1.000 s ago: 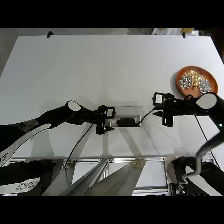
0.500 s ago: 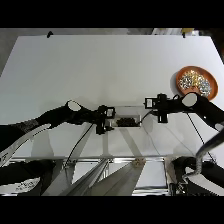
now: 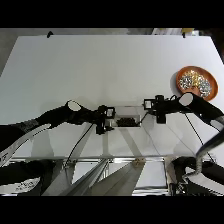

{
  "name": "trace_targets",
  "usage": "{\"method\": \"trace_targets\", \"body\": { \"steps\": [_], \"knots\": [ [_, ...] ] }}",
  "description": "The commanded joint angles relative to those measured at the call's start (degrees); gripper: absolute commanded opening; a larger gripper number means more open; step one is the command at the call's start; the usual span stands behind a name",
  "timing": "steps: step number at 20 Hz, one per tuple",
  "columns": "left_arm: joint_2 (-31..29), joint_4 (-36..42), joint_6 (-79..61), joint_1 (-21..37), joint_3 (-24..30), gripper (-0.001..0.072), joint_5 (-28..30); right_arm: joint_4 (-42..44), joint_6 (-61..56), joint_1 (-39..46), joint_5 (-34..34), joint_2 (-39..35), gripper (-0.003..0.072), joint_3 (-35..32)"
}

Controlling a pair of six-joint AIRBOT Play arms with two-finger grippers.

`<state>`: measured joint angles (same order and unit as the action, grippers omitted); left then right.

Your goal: Fold the box and place the chain.

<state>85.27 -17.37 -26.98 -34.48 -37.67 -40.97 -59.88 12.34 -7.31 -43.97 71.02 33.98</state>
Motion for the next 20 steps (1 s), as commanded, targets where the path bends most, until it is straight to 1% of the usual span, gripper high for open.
{"method": "trace_targets", "body": {
  "steps": [1, 4, 6, 9, 12, 13, 14, 15, 20],
  "knots": [
    [0.00, -0.02, -0.02, -0.02, 0.02, 0.0256, 0.02, -0.66, 0.04, 0.00, -2.23, -0.55, 0.0019, -0.04],
    [0.00, -0.02, 0.00, -0.02, 0.02, 0.0256, 0.02, -2.23, -1.14, 0.00, -3.63, -4.74, 0.0019, -0.04],
    [0.00, -0.02, -0.02, -0.02, 0.02, 0.0256, 0.02, -2.99, -4.33, 0.00, -4.42, -8.09, 0.0019, -0.04],
    [0.00, -0.02, 0.00, -0.02, 0.02, 0.0256, 0.02, -3.10, -5.18, 0.00, -8.87, -12.50, 0.0018, -0.04],
    [0.00, -0.02, -0.02, -0.02, 0.02, 0.0256, 0.02, -3.10, -6.80, 0.00, -10.88, -14.47, 0.0019, -0.07],
    [0.00, -0.02, -0.02, -0.02, 0.02, 0.0256, 0.00, -3.08, -6.75, -0.02, -10.99, -14.27, 0.0058, -0.07],
    [0.00, -0.02, -0.02, -0.02, 0.02, 0.0256, 0.02, -3.08, -6.73, -0.02, -10.10, -13.68, 0.0154, -0.11],
    [0.00, -0.02, -0.02, -0.02, 0.02, 0.0256, 0.02, -3.10, -6.73, -0.02, -8.66, -12.98, 0.0234, -0.20],
    [0.00, -0.02, 0.00, -0.02, 0.02, 0.0256, 0.02, -3.32, -5.60, 0.00, -5.44, -7.39, 0.0239, -0.20]
  ]
}}
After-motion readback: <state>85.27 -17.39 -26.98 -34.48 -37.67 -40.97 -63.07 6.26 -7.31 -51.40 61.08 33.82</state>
